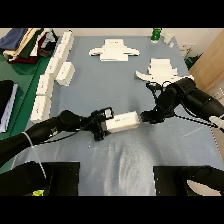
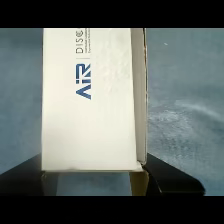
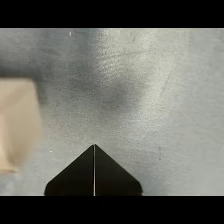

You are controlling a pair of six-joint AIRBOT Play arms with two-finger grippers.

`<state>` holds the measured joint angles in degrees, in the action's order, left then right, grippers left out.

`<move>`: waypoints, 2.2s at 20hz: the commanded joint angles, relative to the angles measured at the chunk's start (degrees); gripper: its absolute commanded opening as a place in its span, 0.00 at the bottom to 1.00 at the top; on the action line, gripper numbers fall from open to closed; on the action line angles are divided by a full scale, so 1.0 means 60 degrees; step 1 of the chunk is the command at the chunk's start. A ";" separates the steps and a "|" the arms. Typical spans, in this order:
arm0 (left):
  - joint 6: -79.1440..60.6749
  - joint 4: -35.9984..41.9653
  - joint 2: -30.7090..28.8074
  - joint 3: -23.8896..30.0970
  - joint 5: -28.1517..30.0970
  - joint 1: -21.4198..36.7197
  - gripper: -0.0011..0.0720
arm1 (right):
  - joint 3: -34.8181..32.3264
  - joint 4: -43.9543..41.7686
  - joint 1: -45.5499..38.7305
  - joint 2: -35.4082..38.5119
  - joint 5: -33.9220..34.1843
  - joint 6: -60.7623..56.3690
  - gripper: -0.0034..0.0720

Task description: Fold the box.

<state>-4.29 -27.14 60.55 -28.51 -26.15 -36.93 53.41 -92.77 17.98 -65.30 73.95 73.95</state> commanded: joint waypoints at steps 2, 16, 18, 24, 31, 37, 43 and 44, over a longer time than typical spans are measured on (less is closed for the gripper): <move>0.2371 -0.0783 -0.0936 -0.0007 0.0022 0.1927 0.59 | 0.0011 -0.0004 -0.0007 -0.0007 0.0011 -0.0007 0.05; 0.8976 -0.4564 -0.0852 -0.0273 -0.0382 0.7267 0.59 | 0.0011 -0.0004 -0.0007 -0.0007 0.0011 -0.0007 0.05; 0.9096 -0.4564 -0.0525 -0.0568 -0.0390 0.7293 0.59 | 0.0011 -0.0004 -0.0007 -0.0007 0.0011 -0.0007 0.05; 0.9227 -0.4557 0.1348 -0.2091 -0.0382 0.7293 0.59 | 0.0011 -0.0004 -0.0007 -0.0007 0.0011 -0.0007 0.05; 0.9446 -0.4557 0.4047 -0.4717 -0.0477 0.7282 0.59 | 0.0011 -0.0004 -0.0007 -0.0007 0.0011 -0.0007 0.05; 0.9442 -0.4557 0.5493 -0.6776 -0.0718 0.7282 0.59 | 0.0011 -0.0004 -0.0007 -0.0007 0.0011 -0.0007 0.05; 0.9442 -0.4557 0.6353 -0.8062 -0.0710 0.7278 0.59 | 0.0011 -0.0004 -0.0007 -0.0007 0.0011 -0.0007 0.05; 0.9442 -0.4557 0.6481 -0.8185 -0.0710 0.7278 0.59 | 0.0011 -0.0004 -0.0007 -0.0007 0.0011 -0.0007 0.05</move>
<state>52.36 -54.46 97.12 -74.63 -30.48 6.74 53.41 -92.77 17.87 -65.30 74.04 73.91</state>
